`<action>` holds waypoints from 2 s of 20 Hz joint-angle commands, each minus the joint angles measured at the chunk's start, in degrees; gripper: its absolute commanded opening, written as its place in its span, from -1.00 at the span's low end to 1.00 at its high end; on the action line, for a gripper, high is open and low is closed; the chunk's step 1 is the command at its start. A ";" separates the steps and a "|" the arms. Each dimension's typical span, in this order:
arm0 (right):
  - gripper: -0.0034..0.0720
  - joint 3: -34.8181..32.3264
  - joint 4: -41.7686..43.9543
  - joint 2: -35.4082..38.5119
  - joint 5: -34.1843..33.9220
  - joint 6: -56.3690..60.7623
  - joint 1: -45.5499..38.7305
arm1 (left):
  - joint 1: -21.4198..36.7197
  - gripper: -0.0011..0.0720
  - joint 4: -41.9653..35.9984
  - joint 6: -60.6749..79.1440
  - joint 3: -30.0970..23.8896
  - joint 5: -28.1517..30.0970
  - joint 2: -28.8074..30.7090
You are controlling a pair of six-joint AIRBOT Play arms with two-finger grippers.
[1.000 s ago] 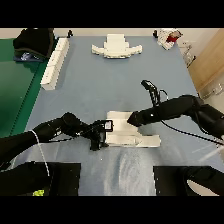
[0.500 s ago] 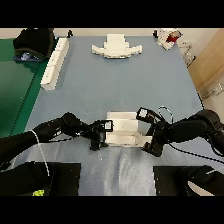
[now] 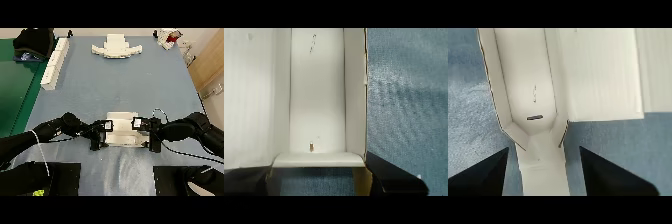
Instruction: Fold the box.
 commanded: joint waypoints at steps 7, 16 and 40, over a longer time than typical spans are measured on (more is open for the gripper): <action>0.45 -2.23 3.67 -2.19 4.26 -4.11 0.09 | 0.00 0.40 0.00 0.02 0.00 0.00 0.04; -0.50 -2.19 8.48 -2.97 7.34 -8.00 0.46 | 0.00 0.40 0.00 0.02 0.00 0.00 0.04; -0.90 2.91 -6.78 -6.08 -4.48 29.35 0.96 | 0.00 0.40 0.00 0.02 0.00 0.00 0.04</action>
